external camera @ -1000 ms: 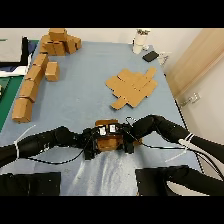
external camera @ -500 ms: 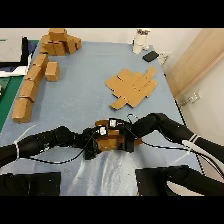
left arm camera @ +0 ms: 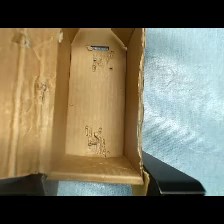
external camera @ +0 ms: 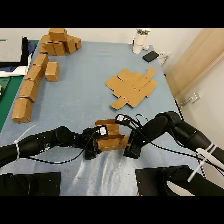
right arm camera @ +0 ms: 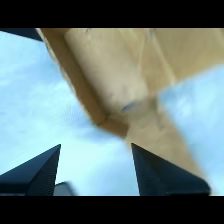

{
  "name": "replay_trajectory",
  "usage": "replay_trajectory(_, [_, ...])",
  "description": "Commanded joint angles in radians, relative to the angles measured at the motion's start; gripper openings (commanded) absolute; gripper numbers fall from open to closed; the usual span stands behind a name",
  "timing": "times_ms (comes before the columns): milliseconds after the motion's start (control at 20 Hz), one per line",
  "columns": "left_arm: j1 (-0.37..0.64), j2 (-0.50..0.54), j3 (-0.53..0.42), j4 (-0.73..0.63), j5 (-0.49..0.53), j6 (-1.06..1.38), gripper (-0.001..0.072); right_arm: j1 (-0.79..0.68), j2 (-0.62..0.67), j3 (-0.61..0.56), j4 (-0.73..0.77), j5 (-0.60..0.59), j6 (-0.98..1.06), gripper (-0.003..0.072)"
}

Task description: Fold the box.

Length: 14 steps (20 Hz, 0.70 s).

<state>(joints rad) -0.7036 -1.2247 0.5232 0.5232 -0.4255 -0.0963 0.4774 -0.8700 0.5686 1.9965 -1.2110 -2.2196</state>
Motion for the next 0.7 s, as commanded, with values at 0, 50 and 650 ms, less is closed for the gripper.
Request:
replay_trajectory(0, [0.000,0.001,-0.001,0.000,-0.001,0.000,0.0389,0.000,0.029,0.001,0.045,-0.124,0.353,0.0705])
replay_trajectory(50, [0.000,0.001,-0.001,0.000,-0.001,0.000,0.0389,0.000,0.029,0.001,0.077,-0.129,0.455,0.0705])
replay_trajectory(650, [0.053,0.092,-0.002,0.107,-0.163,0.029,0.0389,0.004,0.029,0.001,0.216,-0.105,0.620,0.0705])
